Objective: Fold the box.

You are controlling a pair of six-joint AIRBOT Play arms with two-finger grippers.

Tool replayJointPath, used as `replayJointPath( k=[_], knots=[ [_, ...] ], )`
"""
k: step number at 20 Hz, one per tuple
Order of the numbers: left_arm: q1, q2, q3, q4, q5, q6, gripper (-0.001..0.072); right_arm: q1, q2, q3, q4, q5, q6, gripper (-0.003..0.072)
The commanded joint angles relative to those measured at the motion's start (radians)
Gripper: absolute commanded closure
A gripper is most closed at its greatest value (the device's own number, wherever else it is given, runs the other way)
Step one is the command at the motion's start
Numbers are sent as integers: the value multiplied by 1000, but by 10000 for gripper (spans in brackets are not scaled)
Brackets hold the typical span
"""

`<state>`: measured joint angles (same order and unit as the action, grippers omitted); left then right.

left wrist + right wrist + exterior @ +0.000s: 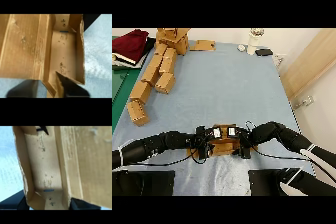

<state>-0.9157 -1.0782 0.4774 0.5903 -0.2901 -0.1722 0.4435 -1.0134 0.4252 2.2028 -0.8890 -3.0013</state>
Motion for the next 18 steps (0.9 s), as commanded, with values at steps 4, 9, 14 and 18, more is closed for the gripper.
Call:
replayJointPath(
  k=[4,9,14,18],
  knots=[
    [8,-4,11,18,-7,-4,150,1,1,0,0,0,0,140],
    [71,0,11,55,-120,-48,150,1,1,0,0,0,0,140],
    [113,59,11,198,-261,-143,149,1,1,0,0,0,0,140],
    [113,76,5,218,-322,-135,149,1,0,0,0,0,0,140]
  ],
)
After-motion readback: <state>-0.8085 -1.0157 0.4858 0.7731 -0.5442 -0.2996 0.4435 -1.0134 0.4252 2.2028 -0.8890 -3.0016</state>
